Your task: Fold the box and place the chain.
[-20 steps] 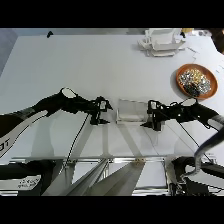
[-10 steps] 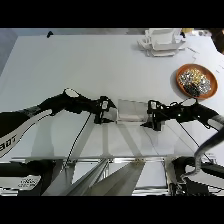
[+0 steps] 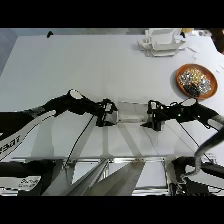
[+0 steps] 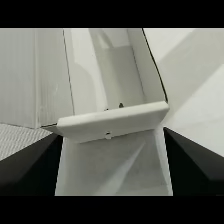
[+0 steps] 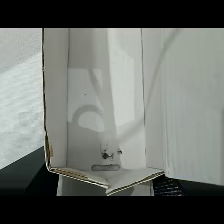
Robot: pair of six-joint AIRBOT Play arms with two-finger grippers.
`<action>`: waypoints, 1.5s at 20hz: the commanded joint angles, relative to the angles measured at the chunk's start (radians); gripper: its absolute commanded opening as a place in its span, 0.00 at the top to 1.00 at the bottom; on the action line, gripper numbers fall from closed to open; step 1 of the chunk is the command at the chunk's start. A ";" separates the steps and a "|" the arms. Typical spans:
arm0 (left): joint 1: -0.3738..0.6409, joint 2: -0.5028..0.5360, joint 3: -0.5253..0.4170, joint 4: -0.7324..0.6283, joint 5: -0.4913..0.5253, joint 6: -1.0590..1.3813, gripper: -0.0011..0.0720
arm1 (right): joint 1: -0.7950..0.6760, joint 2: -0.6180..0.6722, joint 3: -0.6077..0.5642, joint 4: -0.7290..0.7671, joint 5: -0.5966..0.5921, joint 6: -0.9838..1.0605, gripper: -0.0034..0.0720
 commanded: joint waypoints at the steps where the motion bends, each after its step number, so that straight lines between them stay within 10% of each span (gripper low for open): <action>1: -0.012 -0.001 0.003 0.002 -0.009 -0.074 0.02 | 0.000 0.000 0.000 0.001 0.000 0.002 0.43; 17: -0.055 -0.007 0.012 -0.055 0.069 -0.133 0.05 | 0.000 0.000 0.000 0.001 0.000 0.002 0.43; 22: -0.055 -0.007 0.012 -0.058 0.074 -0.134 0.88 | 0.000 0.000 0.000 0.001 -0.001 0.002 0.43; 30: -0.055 -0.006 0.012 -0.058 0.070 -0.133 0.87 | 0.000 0.000 0.000 0.001 -0.001 0.002 0.43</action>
